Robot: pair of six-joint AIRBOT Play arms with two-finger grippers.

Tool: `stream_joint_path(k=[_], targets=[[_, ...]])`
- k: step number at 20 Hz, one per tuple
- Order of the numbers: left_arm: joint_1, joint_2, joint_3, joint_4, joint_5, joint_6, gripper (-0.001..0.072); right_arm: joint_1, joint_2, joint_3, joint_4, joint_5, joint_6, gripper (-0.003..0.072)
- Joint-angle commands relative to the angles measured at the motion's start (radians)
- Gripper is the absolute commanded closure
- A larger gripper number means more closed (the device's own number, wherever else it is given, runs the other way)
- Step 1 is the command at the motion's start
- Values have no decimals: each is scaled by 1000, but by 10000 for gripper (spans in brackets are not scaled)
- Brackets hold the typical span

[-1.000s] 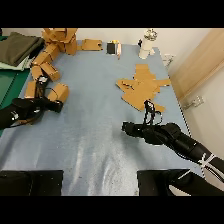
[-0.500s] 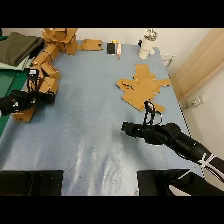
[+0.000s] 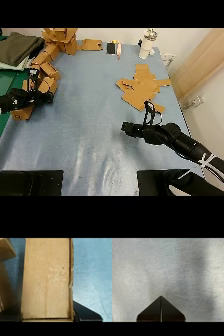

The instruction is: Fold the box.

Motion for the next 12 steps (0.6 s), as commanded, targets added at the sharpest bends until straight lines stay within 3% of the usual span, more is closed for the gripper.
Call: stream_joint_path(k=[1,5,6,7,11,12], targets=[[2,-2,1,53,-29,-1,338,1,1,0,1,0,0,683],[2,-2,1,98,-29,-2,322,1,1,0,4,0,0,683],[2,-2,1,98,-29,-2,189,1,1,0,6,0,0,683],[2,-2,1,98,-29,-2,135,1,1,0,8,0,0,683],[2,1,1,143,-34,-4,132,1,1,0,10,0,0,683],[2,5,1,155,-35,-4,11,1,1,0,10,0,0,683]])
